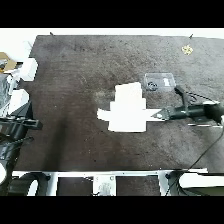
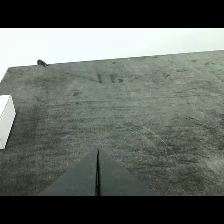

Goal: Fold the box and place the chain.

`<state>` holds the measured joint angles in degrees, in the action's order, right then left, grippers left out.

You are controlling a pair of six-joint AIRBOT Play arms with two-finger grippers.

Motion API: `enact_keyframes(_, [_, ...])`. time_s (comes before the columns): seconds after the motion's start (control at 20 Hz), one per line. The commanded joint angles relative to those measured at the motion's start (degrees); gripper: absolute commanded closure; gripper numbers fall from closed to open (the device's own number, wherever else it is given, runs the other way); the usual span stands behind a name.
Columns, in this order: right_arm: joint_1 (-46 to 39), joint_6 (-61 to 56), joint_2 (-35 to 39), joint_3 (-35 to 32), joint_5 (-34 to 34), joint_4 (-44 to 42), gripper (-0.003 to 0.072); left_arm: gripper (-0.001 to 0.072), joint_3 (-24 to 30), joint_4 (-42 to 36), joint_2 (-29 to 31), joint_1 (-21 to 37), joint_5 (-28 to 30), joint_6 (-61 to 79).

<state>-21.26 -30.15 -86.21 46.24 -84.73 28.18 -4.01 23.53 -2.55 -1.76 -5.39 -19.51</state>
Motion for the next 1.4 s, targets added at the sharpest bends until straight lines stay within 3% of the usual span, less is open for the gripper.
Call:
enact_keyframes(0.0, [12.92, -0.02, 0.02, 0.04, 15.06, -9.2, 0.0681, 0.0696, -0.04, 0.0, 0.04, -0.02, 0.31, -0.02])
enact_keyframes(0.2, [21.16, -0.02, -6.16, 6.86, 19.52, -9.14, 0.0682, 0.0696, -0.15, 0.0, 0.04, -0.02, 0.2, -0.07])
enact_keyframes(0.4, [22.43, 1.77, -8.55, 9.25, 26.84, -9.88, 0.0681, 0.0689, -0.15, 0.04, 0.04, -0.02, -1.77, 0.11])
enact_keyframes(0.45, [22.43, 3.3, -8.5, 9.03, 28.83, -10.86, 0.0681, 0.0379, -0.15, 0.02, 0.04, -0.02, -3.1, 0.28])
enact_keyframes(0.5, [22.64, 5.38, -8.5, 8.46, 29.07, -13.0, 0.0681, 0.0255, -0.42, 0.02, 0.02, -0.02, -5.7, 0.02])
enact_keyframes(0.7, [25.49, 14.27, -8.37, 6.58, 30.36, -16.15, 0.0682, 0.0254, -3.21, -4.02, -4.04, -0.02, -14.53, -0.02])
enact_keyframes(0.85, [25.55, 15.63, -8.31, 6.58, 30.77, -15.96, 0.0681, 0.0255, -8.11, -4.68, -14.51, -0.02, -20.11, -0.04])
enact_keyframes(0.95, [25.31, 16.04, -8.31, 6.58, 31.08, -15.82, 0.0681, 0.0254, -13.51, -4.66, -25.03, -0.02, -25.4, 0.02])
enact_keyframes(1.15, [25.11, 16.04, -8.31, 6.58, 32.13, -15.8, 0.0681, 0.0254, -27.85, -4.37, -48.39, -0.02, -35.28, 3.32])
enact_keyframes(1.35, [25.11, 17.14, -8.31, 6.54, 32.68, -15.8, 0.0681, 0.0254, -47.1, -0.07, -70.18, -0.02, -48.0, 4.09])
